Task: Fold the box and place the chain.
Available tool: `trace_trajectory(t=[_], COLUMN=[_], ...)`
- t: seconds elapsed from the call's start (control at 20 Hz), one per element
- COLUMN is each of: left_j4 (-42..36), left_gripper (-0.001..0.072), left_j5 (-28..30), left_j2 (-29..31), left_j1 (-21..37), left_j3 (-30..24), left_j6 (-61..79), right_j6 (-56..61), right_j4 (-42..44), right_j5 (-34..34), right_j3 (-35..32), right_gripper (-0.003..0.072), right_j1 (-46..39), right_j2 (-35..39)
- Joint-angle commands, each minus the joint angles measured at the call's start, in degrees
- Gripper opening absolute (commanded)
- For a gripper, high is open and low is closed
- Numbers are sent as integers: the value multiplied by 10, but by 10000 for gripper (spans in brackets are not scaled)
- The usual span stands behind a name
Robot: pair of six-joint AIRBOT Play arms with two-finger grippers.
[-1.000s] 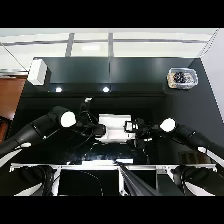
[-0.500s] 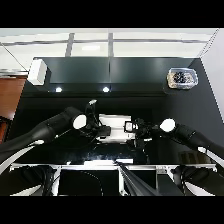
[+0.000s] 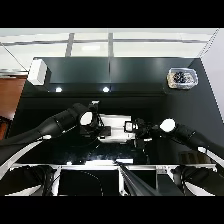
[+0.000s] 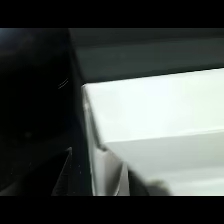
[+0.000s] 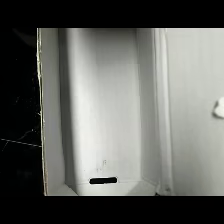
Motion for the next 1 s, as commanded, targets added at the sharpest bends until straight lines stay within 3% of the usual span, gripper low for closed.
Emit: trace_trajectory(t=[0.0,0.45,0.55,0.6,0.95], left_j4=[33,66,67,67,65], left_gripper=[401,393,246,227,227], left_j5=[-11,-31,-40,-40,-40], left_j2=[-2,-42,-49,-49,-52], left_j1=[0,-22,-22,-22,-22], left_j3=[2,61,64,64,64], left_j6=[-46,-89,-83,-82,-82], right_j6=[0,0,0,0,0], right_j4=[0,0,0,0,0], right_j5=[0,0,0,0,0], right_j3=[0,0,0,0,0], right_gripper=[429,429,429,429,429], right_j1=[1,1,1,1,1], right_j2=[0,0,0,0,0])
